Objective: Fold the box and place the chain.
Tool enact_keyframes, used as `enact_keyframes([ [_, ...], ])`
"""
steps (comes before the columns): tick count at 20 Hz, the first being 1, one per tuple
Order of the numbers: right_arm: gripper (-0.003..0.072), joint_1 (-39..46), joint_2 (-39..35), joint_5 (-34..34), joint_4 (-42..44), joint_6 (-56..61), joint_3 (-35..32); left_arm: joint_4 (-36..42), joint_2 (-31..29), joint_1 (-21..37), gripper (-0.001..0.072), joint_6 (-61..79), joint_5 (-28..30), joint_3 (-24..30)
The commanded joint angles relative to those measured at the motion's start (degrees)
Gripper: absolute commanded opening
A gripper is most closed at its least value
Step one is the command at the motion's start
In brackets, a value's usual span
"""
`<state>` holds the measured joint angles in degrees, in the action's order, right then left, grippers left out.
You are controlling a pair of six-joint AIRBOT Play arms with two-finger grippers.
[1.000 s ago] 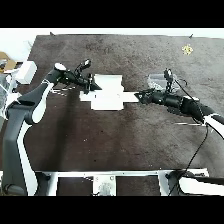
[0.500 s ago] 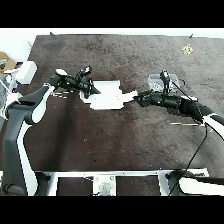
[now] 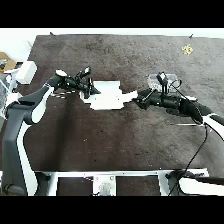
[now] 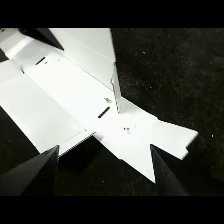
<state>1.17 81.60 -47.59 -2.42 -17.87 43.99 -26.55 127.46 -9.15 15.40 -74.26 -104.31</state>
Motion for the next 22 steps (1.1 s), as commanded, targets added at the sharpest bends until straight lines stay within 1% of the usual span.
enact_keyframes([
  [1,0.0644,-2.0,0.0,0.1,0.0,-10.9,0.2,-0.3,0.0,0.0,0.0013,0.0,0.2,0.0],
  [2,0.0644,-3.2,0.1,0.5,-1.0,-12.1,0.7,-0.2,0.0,0.0,0.0013,0.0,0.2,0.0],
  [4,0.0644,-6.1,0.5,2.1,-8.7,-10.6,3.3,-0.2,0.0,0.0,0.0013,0.0,0.2,0.0],
  [6,0.0645,-9.0,2.4,2.0,-15.5,-7.6,7.1,-0.2,0.0,0.0,0.0013,0.0,0.2,0.0],
  [7,0.0651,-10.6,3.7,2.0,-18.9,-7.4,9.0,-0.2,0.0,0.0,0.0013,0.0,0.3,0.0],
  [8,0.0684,-11.9,4.9,2.5,-21.0,-7.4,10.4,-0.2,0.0,0.0,0.0013,0.0,0.3,0.0],
  [13,0.0684,-16.8,11.6,4.6,-27.8,-7.8,15.7,-0.2,0.0,0.0,0.0013,0.0,0.3,0.0],
  [15,0.0683,-17.8,13.2,5.6,-29.9,-5.9,16.6,-0.2,0.0,0.0,0.0013,0.0,0.3,0.0],
  [18,0.0682,-18.5,13.4,9.0,-33.2,-4.1,16.7,-0.2,0.0,0.0,0.0013,0.0,0.3,0.0],
  [22,0.0682,-18.5,13.3,13.1,-32.9,-3.0,17.0,-0.2,0.0,0.0,0.0013,0.0,0.3,0.0],
])
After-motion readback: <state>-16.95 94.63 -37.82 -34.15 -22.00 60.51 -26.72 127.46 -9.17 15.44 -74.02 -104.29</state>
